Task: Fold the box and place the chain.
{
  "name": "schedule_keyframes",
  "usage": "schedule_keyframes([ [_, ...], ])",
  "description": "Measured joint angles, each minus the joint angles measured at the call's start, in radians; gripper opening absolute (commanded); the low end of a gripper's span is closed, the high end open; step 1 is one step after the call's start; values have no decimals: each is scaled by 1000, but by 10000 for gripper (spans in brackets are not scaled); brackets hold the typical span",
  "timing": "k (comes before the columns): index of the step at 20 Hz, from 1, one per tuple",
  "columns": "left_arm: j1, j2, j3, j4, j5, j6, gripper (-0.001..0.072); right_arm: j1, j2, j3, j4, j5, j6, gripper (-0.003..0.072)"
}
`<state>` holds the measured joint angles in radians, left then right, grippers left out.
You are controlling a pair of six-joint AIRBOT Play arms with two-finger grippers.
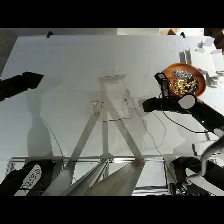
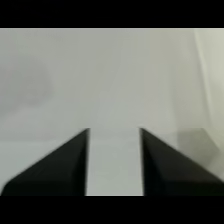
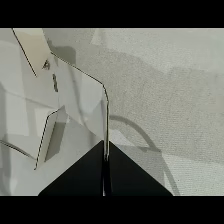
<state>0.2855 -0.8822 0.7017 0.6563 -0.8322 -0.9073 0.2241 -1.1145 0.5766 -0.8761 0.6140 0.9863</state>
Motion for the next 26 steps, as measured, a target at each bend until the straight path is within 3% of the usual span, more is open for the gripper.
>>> schedule_keyframes([
  [7, -206, -73, 40, 139, -59, 10, 324, 0, 0, 0, 0, -2, -1, 12],
  [9, -257, -108, 88, 184, -68, 19, 422, 0, 0, 0, 0, -2, -1, 12],
  [11, -305, -175, 168, 210, -122, 55, 587, 0, 0, 0, 0, -2, -1, 12],
  [14, -359, -331, 311, 219, -243, 117, 594, 0, 0, 0, 0, -2, -1, 12],
  [16, -381, -447, 397, 183, -313, 163, 694, 0, 0, 0, 0, -2, -1, 12],
  [20, -406, -630, 519, 37, -378, 315, 695, 0, 0, 0, 0, -2, -1, 12],
  [26, -448, -764, 570, -51, -402, 479, 694, 0, 0, 0, 0, -2, 0, 12],
])
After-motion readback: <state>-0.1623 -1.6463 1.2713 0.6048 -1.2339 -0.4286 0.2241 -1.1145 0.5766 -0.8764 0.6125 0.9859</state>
